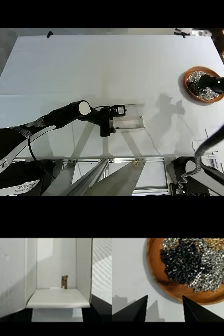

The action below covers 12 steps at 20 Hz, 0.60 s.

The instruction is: Fold the box and place the chain.

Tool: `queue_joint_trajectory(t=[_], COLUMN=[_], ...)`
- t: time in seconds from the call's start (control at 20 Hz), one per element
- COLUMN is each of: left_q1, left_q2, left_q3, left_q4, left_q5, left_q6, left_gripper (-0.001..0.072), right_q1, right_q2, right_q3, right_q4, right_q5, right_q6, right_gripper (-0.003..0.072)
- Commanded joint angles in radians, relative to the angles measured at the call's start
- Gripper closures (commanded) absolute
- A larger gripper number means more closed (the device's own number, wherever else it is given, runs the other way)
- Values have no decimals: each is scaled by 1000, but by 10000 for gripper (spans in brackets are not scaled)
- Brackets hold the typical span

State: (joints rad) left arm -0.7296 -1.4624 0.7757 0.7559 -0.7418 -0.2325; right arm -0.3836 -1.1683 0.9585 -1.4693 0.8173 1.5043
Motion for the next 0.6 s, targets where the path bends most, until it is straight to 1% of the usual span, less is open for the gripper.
queue_joint_trajectory(t=[0.0,0.15,0.3,0.45,0.55], left_q1=[0,0,0,0,0], left_q2=[1,1,1,1,1], left_q3=[0,0,0,0,0], left_q4=[0,0,0,0,0], left_q5=[0,0,0,0,0], left_q6=[0,0,0,0,0], left_gripper=[393,393,393,393,393], right_q1=[-83,-85,-84,-84,-84], right_q2=[-220,-315,-365,-415,-441], right_q3=[145,182,182,182,182], right_q4=[11,22,91,94,112], right_q5=[32,15,3,-5,-34], right_q6=[-9,14,13,13,13], right_gripper=[241,241,241,241,241])
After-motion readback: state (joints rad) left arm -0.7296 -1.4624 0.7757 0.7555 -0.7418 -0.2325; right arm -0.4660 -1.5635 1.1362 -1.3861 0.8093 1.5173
